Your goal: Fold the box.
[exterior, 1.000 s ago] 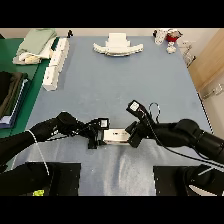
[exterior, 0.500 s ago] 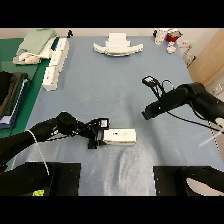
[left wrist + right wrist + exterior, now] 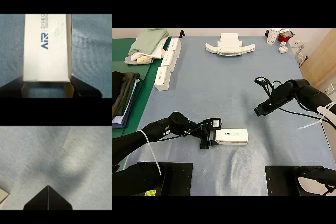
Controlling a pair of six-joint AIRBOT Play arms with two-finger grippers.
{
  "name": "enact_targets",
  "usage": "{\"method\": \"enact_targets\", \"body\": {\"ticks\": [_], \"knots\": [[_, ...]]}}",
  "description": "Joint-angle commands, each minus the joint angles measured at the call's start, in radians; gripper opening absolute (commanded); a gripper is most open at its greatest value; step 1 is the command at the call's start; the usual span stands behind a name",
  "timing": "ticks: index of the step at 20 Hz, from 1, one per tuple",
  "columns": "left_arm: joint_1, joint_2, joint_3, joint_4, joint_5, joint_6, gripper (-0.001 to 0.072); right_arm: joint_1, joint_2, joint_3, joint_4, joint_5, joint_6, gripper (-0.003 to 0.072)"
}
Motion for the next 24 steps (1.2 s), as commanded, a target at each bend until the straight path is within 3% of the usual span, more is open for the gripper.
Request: {"method": "enact_targets", "body": {"ticks": [1,5,8,14,18,24], "knots": [[0.001,0.000,0.000,0.000,0.000,0.000,0.0415,-0.002,-0.007,0.002,0.000,0.002,0.000,0.0004],[0.001,0.000,0.001,0.000,0.000,-0.003,0.0415,-0.002,-0.007,0.002,0.000,0.002,0.000,0.0004],[0.003,0.001,0.006,0.019,-0.002,-0.135,0.0415,-0.002,-0.007,0.002,0.000,0.002,0.000,0.0004],[0.043,0.127,0.007,0.290,-0.013,-0.513,0.0415,-0.002,-0.007,0.002,0.000,0.002,0.000,0.0004],[0.270,0.274,0.006,0.362,-0.055,-0.694,0.0415,-0.002,-0.007,0.002,0.000,0.002,0.000,0.0004],[0.793,0.400,0.007,0.371,-0.169,-0.734,0.0415,-0.002,-0.007,0.002,0.000,0.002,0.000,0.0004]]}}
